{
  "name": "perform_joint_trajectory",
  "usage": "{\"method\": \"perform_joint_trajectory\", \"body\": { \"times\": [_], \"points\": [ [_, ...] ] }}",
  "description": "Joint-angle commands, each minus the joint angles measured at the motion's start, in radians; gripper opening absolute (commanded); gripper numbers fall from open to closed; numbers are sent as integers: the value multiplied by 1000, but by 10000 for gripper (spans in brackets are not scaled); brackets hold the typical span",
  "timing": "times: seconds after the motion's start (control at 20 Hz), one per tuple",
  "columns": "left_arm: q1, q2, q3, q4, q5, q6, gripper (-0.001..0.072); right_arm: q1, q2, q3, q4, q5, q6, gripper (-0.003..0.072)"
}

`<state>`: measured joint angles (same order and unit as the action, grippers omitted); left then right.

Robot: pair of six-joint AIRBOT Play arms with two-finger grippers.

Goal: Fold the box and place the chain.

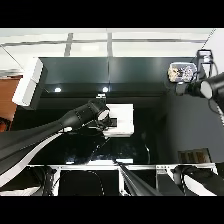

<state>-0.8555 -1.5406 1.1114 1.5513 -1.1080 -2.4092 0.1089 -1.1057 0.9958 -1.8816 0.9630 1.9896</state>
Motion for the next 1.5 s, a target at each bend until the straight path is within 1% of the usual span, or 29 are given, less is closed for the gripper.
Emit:
{"method": "perform_joint_trajectory", "body": {
  "times": [0.0,0.05,0.2,0.25,0.3,0.35,0.4,0.45,0.55,0.75,0.85,1.05,1.15,1.2,1.25,1.3,1.4,1.45],
  "points": [
    [1,0,0,0,5,0,27,-211,-241,164,145,-177,-7,714],
    [1,0,0,0,3,0,27,-233,-340,280,163,-136,-8,714],
    [1,0,0,3,0,0,27,-270,-668,723,179,110,2,714],
    [2,0,0,5,0,0,27,-285,-771,868,188,174,27,707],
    [2,0,0,7,0,1,27,-300,-863,996,190,221,67,707],
    [2,0,0,7,-1,0,27,-318,-945,1115,222,260,105,707],
    [1,0,0,7,-3,0,27,-339,-1006,1188,287,257,129,707],
    [1,0,0,7,-3,0,27,-357,-1029,1189,338,224,149,707],
    [1,0,0,7,-4,1,27,-381,-1043,1143,379,167,168,707],
    [1,0,0,7,-4,1,27,-396,-1049,1127,367,114,153,706],
    [2,0,0,7,-4,1,27,-396,-1050,1125,346,100,153,706],
    [2,0,0,7,-4,1,27,-395,-1052,1095,329,119,153,706],
    [2,0,0,7,-4,1,27,-394,-1052,1089,328,152,139,530],
    [2,0,0,7,-4,1,27,-394,-1050,1089,328,168,105,378],
    [2,0,0,7,-4,1,27,-396,-1038,1089,314,178,65,107],
    [2,0,0,8,-3,1,27,-398,-1020,1089,302,183,30,16],
    [2,0,0,7,0,1,27,-398,-975,1089,284,193,0,16],
    [2,0,0,8,0,1,27,-397,-942,1089,284,189,-64,17]
  ]
}}
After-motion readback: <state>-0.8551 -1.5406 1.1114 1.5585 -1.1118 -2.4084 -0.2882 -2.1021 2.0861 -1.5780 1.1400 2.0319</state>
